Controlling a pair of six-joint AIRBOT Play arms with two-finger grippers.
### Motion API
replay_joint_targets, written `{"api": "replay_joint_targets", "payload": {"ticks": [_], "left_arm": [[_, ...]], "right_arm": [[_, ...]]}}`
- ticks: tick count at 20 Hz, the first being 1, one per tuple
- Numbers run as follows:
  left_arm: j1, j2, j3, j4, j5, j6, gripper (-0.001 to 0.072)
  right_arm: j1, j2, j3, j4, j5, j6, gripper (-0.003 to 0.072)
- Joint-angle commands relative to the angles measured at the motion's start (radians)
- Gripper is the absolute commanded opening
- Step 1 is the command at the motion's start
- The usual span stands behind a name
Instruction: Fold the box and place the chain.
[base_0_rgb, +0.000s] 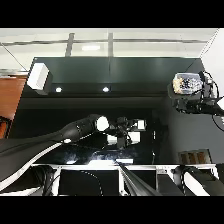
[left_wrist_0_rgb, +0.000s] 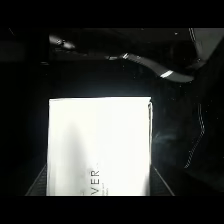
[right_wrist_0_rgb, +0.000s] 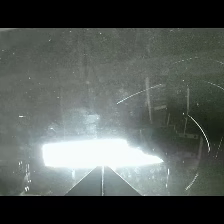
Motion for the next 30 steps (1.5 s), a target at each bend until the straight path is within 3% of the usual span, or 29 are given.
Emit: {"api": "replay_joint_targets", "payload": {"ticks": [1,4,7,9,11,15,18,21,26,30], "left_arm": [[0.018,0.031,0.001,0.023,-0.005,-0.04,0.0288],[0.122,0.117,0.001,0.226,-0.077,-0.343,0.0288],[0.319,0.198,0.001,0.531,-0.308,-0.683,0.0287],[0.508,0.235,-0.002,0.689,-0.498,-0.853,0.0288],[0.717,0.266,-0.01,0.73,-0.595,-0.909,0.0288],[1.128,0.296,-0.01,0.727,-0.657,-0.966,0.0288],[1.369,0.294,-0.01,0.661,-0.608,-0.962,0.0288],[1.49,0.285,-0.01,0.525,-0.445,-0.823,0.0289],[1.494,0.203,-0.005,0.393,-0.177,-0.577,0.0288],[1.467,0.092,0.046,0.376,-0.134,-0.494,0.0289]], "right_arm": [[0.0,0.001,0.0,0.0,0.002,0.001,0.0016],[0.0,0.001,0.0,0.0,0.011,0.0,0.0016],[0.0,0.001,0.0,-0.001,0.01,0.0,0.0016],[0.0,0.001,0.0,-0.001,0.01,0.0,0.0016],[0.0,0.001,0.0,0.0,0.007,0.0,0.0016],[0.0,0.001,0.0,0.0,0.003,0.0,0.0016],[0.0,0.001,0.0,0.0,0.003,0.0,0.0016],[0.0,0.001,0.0,0.01,0.005,0.002,0.0016],[0.0,0.001,0.0,0.018,0.008,0.002,0.0016],[0.0,0.001,0.0,0.018,0.007,0.001,0.0016]]}}
